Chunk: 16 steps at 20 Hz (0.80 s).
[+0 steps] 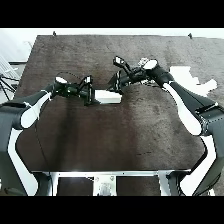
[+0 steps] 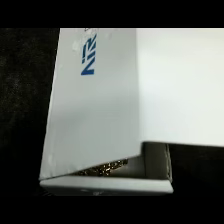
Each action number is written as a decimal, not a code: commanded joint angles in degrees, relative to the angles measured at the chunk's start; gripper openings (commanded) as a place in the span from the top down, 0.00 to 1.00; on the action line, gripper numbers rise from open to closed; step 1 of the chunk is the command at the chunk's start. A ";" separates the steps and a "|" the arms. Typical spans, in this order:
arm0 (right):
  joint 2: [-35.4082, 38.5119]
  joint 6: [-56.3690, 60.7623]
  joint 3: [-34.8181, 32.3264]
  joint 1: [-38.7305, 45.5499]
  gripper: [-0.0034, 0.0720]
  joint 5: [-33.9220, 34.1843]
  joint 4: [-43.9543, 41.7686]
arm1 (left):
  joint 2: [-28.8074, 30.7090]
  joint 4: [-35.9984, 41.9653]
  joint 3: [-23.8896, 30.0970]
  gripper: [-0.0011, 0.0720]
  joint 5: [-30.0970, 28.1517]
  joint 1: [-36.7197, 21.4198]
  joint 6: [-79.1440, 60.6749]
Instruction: Fold the box and place the chain.
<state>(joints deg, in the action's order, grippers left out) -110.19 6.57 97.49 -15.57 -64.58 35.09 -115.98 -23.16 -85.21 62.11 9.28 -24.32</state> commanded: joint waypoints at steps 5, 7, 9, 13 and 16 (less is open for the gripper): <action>0.50 2.40 0.11 0.04 0.38 -4.96 0.31 | 0.04 0.07 -0.04 0.35 -0.13 -0.04 0.00; 0.52 2.43 0.13 0.07 0.38 -5.57 0.28 | 0.04 0.07 -0.04 0.35 -0.13 -0.04 0.02; 0.17 2.45 0.04 0.04 0.38 -5.57 0.37 | 0.04 0.07 -0.04 0.35 -0.11 -0.04 0.00; -0.37 2.43 -1.07 -0.02 0.38 -4.31 2.47 | 0.04 0.07 -0.04 0.35 -0.13 -0.04 0.00; -0.37 2.40 -1.14 -0.02 0.38 -1.64 2.45 | 0.04 0.07 -0.04 0.35 -0.13 -0.04 0.02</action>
<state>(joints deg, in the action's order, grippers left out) -110.48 8.91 96.57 -15.55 -68.40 36.95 -115.98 -23.07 -85.21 61.95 9.28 -24.27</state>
